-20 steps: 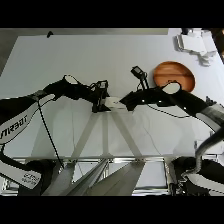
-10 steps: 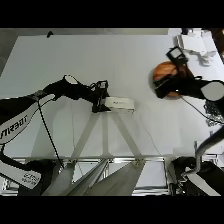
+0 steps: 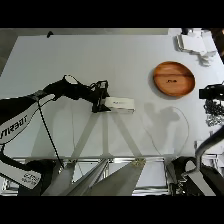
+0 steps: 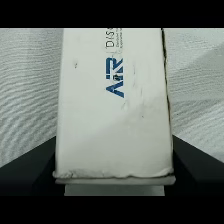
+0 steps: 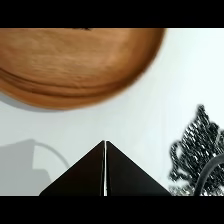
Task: Fold the box and place the chain.
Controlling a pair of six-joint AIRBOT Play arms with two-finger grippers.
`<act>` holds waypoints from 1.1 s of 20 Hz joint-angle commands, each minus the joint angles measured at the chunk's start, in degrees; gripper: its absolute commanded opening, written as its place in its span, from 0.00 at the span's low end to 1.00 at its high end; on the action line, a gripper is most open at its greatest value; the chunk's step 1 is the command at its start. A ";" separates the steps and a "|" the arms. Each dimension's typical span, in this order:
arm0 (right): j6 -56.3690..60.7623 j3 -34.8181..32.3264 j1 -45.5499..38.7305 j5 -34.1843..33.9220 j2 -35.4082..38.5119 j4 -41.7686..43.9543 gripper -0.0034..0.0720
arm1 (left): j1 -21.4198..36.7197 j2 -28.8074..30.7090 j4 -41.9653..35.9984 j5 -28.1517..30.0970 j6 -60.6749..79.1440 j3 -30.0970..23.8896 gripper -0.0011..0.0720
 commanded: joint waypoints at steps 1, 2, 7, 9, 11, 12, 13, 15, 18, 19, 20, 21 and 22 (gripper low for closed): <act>0.57 0.04 -4.50 1.44 0.09 -0.52 0.07 | -0.11 0.04 -0.02 0.09 0.00 0.07 0.28; 0.57 0.04 -4.50 1.27 0.09 0.02 0.07 | -0.09 0.13 0.02 -0.13 0.00 0.07 0.03; 0.57 0.04 -4.50 0.85 -0.17 3.87 0.07 | 0.22 8.28 4.50 -1.66 -13.84 0.09 0.03; 0.55 0.04 -4.50 0.85 -0.22 3.85 0.07 | 0.22 15.10 13.84 -1.64 -22.56 0.09 0.03; 0.57 0.04 -4.50 0.37 -0.22 3.89 0.07 | 0.22 22.21 26.45 -1.49 -33.53 0.09 0.03; 0.57 0.04 -4.50 0.02 -0.20 4.44 0.07 | 0.22 25.22 33.22 -1.33 -38.77 0.09 0.03; 0.57 0.04 -4.50 -0.28 -0.22 5.33 0.07 | 0.22 28.00 40.54 -1.22 -44.26 0.09 0.03; 0.57 0.04 -4.50 -0.68 -0.20 7.72 0.07 | 0.24 32.89 56.81 -1.25 -57.48 0.09 0.03; 0.57 0.04 -4.50 -0.59 -0.20 9.40 0.07 | 0.63 38.05 77.20 -0.98 -73.85 0.09 0.03; 0.59 0.04 -4.50 -0.57 -0.22 9.35 0.07 | 1.62 39.43 80.17 0.13 -77.96 0.09 0.03; 0.57 0.04 -4.50 -0.57 -0.20 9.33 0.07 | 3.19 40.54 80.32 2.32 -81.64 0.09 0.02; 0.59 0.04 -4.50 -0.57 -0.20 9.33 0.07 | 5.16 41.51 79.47 5.51 -86.05 0.09 0.02; 0.57 0.04 -4.50 -0.57 -0.20 9.33 0.07 | 7.54 42.34 78.03 9.79 -92.13 0.07 0.02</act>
